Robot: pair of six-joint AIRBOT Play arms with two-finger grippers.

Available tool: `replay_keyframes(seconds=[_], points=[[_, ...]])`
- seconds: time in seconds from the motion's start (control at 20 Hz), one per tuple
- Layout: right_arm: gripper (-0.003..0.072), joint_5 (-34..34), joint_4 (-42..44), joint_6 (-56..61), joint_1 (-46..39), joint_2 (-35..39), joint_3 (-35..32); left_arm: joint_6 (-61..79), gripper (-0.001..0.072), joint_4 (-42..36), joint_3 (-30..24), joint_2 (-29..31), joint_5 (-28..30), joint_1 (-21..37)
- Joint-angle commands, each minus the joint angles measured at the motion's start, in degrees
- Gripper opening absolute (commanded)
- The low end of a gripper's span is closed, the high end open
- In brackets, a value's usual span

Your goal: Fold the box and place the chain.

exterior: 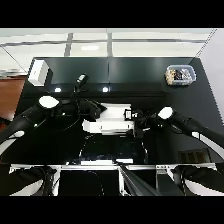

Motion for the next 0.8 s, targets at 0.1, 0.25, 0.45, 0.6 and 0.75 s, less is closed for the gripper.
replay_keyframes(seconds=[0.1, 0.25, 0.45, 0.6, 0.75], points=[[0.0066, 0.0, 0.0, 0.0, 0.0, 0.0, 0.0, 2.1, 0.0024, 3.1, 1.8, -8.7, -2.3, 0.0], [0.0065, 0.0, 0.0, 0.0, 0.0, 0.0, 0.0, 1.7, 0.0023, 3.2, 1.8, -11.8, -6.4, 0.0], [0.0066, 0.0, 0.0, 0.0, 0.0, 0.0, 0.0, 1.6, 0.0021, 6.4, 3.7, -7.8, -6.5, 1.7], [0.0066, 0.0, 0.0, 0.0, 0.0, 0.0, 0.0, 1.4, 0.0021, 12.0, 4.1, 2.0, -6.5, 4.6], [0.0066, 0.0, 0.0, 0.0, 0.0, 0.0, 0.0, 2.9, 0.0024, 15.8, 1.2, 11.0, -6.6, 6.4]])
